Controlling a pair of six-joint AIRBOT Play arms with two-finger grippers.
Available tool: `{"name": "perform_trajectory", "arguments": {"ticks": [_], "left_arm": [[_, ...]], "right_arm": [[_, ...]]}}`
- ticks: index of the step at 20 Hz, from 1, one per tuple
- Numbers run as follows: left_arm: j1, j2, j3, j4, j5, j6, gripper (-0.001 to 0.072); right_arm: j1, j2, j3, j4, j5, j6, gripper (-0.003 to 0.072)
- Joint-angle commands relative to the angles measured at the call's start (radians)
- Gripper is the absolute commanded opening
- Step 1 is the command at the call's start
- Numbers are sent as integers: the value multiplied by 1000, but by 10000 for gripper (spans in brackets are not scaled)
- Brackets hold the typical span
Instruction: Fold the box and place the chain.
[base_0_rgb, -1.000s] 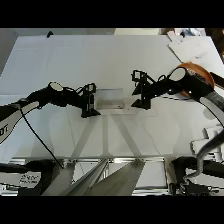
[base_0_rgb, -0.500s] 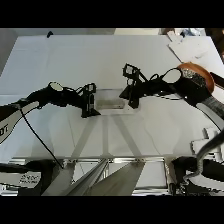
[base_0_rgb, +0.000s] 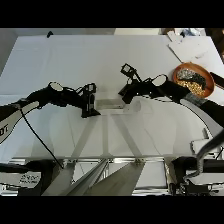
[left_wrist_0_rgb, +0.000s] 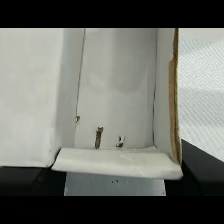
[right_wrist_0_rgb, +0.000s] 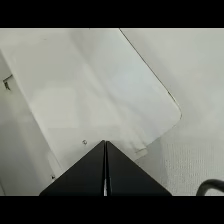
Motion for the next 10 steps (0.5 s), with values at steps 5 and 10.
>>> {"name": "perform_trajectory", "arguments": {"ticks": [5, 10], "left_arm": [[0, 0, 0, 0, 14, 0, 153], [0, 0, 0, 0, 15, 0, 153]], "right_arm": [[-18, 110, 0, -32, 110, 11, 17], [-19, 316, 0, -369, 351, -86, 17]]}}
